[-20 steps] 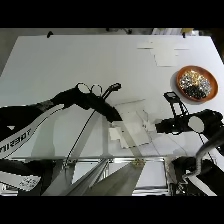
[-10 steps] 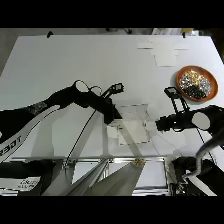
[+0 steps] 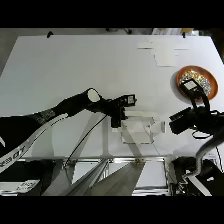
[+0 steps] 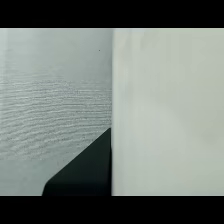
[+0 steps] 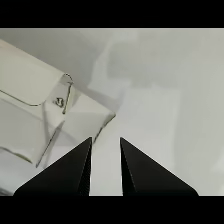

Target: Fold the box and place the chain.

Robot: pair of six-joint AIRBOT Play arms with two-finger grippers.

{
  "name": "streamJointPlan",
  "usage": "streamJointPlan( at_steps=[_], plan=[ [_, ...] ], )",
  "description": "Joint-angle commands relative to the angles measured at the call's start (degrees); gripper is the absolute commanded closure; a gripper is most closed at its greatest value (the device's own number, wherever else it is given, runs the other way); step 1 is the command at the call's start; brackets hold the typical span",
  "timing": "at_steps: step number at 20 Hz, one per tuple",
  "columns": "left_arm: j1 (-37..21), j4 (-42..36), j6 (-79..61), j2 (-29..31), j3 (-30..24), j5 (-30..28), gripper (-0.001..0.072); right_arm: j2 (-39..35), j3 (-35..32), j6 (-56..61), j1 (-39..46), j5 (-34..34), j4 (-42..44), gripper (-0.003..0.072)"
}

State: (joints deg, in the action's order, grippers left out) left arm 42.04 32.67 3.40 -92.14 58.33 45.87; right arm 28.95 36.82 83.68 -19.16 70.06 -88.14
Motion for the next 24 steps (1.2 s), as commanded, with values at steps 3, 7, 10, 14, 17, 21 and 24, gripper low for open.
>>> streamJointPlan(
  at_steps=[3,7,10,14,17,21,24],
  plan=[
    [1.2,0.9,2.6,-1.0,0.0,-3.1,0.0709,-2.7,0.2,-1.7,0.0,-0.2,-0.3,0.0486],
    [1.2,1.6,2.6,-1.0,0.0,-3.9,0.0708,-2.7,0.2,-1.7,0.0,-1.6,-0.3,0.0487],
    [1.2,1.8,2.6,-1.0,0.0,-3.8,0.0707,-2.7,0.2,-1.8,0.0,-2.1,-0.3,0.0488],
    [1.2,2.2,2.6,-1.4,0.0,-3.8,0.0707,-2.7,0.2,-4.1,0.0,-2.1,-0.3,0.0488],
    [1.2,2.4,2.4,-1.5,0.0,-3.8,0.0707,-2.7,0.2,-4.3,0.0,-2.0,-0.3,0.0488],
    [1.2,2.4,2.4,-1.5,0.0,-3.8,0.07,-2.7,0.2,-4.9,0.0,-2.0,-0.3,0.0511],
    [1.3,2.3,2.4,-1.5,0.0,-3.6,0.07,-2.7,0.2,-8.1,0.0,-2.0,-0.3,0.0533]
  ],
)
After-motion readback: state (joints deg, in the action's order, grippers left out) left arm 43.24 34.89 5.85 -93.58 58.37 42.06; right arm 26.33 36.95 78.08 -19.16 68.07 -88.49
